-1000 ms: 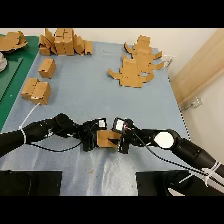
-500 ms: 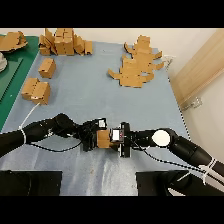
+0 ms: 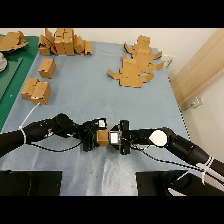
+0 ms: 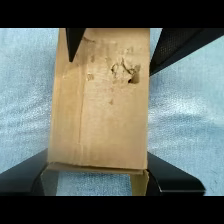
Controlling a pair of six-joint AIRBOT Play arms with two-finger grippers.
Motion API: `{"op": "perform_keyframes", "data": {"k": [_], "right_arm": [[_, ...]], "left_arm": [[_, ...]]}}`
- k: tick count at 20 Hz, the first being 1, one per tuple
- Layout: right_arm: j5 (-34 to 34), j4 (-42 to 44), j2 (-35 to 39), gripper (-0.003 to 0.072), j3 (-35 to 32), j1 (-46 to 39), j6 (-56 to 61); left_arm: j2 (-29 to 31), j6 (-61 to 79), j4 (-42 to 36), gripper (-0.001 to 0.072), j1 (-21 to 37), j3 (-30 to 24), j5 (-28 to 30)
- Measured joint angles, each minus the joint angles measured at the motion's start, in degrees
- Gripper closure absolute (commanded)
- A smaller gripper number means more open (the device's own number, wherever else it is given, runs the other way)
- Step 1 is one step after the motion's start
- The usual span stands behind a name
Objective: Fold the box.
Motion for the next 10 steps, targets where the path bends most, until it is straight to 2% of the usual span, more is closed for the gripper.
{"op": "perform_keyframes", "data": {"k": [2,4,7,10], "right_arm": [[-0.4,-0.7,-0.1,0.018,0.0,0.6,-0.2],[-0.6,-1.5,-0.1,0.0302,0.0,1.5,-0.2],[-0.7,-3.0,-0.1,0.0407,0.0,3.2,-0.3],[-0.9,-3.9,-0.1,0.0407,0.0,4.6,-0.2]], "left_arm": [[0.0,0.0,0.0,0.0294,0.0,0.0,0.0],[0.0,0.0,0.0,0.0294,0.0,0.0,0.0],[0.0,0.0,0.0,0.0295,0.0,0.0,0.0],[0.0,0.1,0.0,0.0295,0.0,0.0,0.0]]}}
